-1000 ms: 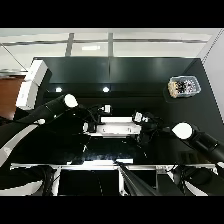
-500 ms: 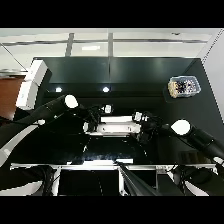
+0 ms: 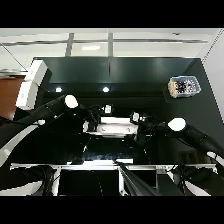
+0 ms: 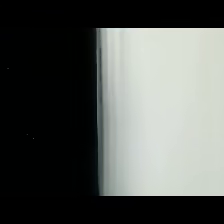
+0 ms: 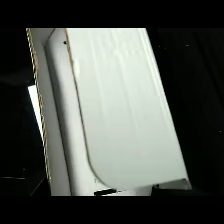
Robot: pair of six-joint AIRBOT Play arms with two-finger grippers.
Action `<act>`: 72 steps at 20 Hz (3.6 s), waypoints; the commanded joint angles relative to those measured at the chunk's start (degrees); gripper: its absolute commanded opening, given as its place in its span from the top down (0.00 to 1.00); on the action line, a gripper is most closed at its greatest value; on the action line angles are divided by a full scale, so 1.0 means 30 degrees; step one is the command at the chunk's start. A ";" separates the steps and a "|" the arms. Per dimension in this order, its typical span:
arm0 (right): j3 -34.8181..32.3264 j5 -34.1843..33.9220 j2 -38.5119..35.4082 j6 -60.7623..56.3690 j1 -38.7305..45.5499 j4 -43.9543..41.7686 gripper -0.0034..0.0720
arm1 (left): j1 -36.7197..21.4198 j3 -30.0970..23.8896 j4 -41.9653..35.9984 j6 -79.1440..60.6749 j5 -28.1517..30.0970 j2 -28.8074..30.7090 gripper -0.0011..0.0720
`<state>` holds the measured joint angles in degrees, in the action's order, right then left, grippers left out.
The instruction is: Fold the box and place the chain.
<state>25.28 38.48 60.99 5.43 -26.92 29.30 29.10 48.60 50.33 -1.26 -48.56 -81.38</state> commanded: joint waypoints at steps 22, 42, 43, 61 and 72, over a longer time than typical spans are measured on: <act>0.0000 0.0299 0.1668 0.2040 0.0000 0.0291 0.03 | 0.0036 0.0000 -0.0007 0.2856 -0.1144 0.0022 0.95; 0.0015 -0.0189 0.1887 0.2040 -0.0474 0.0313 0.03 | 0.0036 0.0000 -0.0007 0.2863 -0.1049 0.0022 0.95; 0.0015 -0.0189 0.1894 0.2033 -0.0474 0.0313 0.03 | 0.0036 0.0000 -0.0007 0.2863 -0.1071 0.0022 0.95; 0.0015 -0.0189 0.1894 0.2040 -0.0474 0.0328 0.33 | -0.2499 0.0015 0.2674 0.6754 -0.2120 0.2929 0.02; 0.0015 -0.0182 0.1894 0.2040 -0.0474 0.0335 0.16 | -0.5486 -0.0153 0.4634 1.7697 -0.6462 0.4065 0.05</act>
<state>25.30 37.87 66.65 11.55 -28.32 30.37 13.65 48.29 63.05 43.68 -64.36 -69.41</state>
